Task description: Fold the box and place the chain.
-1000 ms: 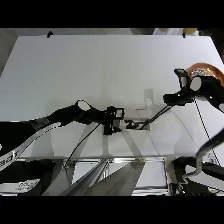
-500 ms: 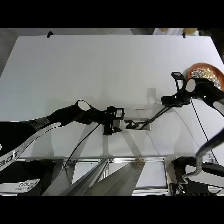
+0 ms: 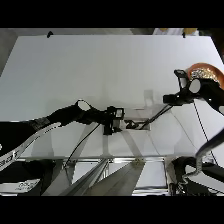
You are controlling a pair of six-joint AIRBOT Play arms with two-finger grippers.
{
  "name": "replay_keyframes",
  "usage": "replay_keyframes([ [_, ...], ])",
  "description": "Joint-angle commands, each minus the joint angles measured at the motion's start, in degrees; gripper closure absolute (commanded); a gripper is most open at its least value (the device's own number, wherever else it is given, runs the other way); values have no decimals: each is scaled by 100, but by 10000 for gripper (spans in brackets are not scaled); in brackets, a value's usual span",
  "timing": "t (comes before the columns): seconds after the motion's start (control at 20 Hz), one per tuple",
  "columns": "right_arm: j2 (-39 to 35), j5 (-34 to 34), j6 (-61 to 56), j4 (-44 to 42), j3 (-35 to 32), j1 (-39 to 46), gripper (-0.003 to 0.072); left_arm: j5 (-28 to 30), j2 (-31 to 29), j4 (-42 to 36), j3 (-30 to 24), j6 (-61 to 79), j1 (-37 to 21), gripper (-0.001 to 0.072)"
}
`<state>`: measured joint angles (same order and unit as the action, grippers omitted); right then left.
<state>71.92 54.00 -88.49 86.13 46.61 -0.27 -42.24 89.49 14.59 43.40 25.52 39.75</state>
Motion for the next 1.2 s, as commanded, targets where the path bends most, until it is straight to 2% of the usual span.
replay_keyframes([
  [0.0, -931, 297, 66, -199, -2, -50, 665, 0, -4, 0, 7, 0, -2, 397],
  [0.3, -2828, 1591, 87, -341, -2, -1080, 665, -2, -4, 0, 7, 0, 0, 397],
  [0.55, -3849, 1893, 17, -1381, -2, -1945, 665, 2, -4, 0, 7, 0, -2, 397],
  [0.75, -4050, 1738, 50, -2149, -2, -2271, 665, 0, -4, 0, 7, 0, -2, 397],
  [0.85, -4048, 1412, 48, -2343, -13, -2400, 665, 0, -4, 0, 7, 0, -2, 397],
  [1.0, -4037, 874, 42, -2509, -20, -2634, 665, 0, -4, 0, 7, 0, -2, 397],
  [1.15, -3832, 627, 44, -2514, -22, -2898, 665, 0, -4, 0, 7, 0, -2, 397],
])
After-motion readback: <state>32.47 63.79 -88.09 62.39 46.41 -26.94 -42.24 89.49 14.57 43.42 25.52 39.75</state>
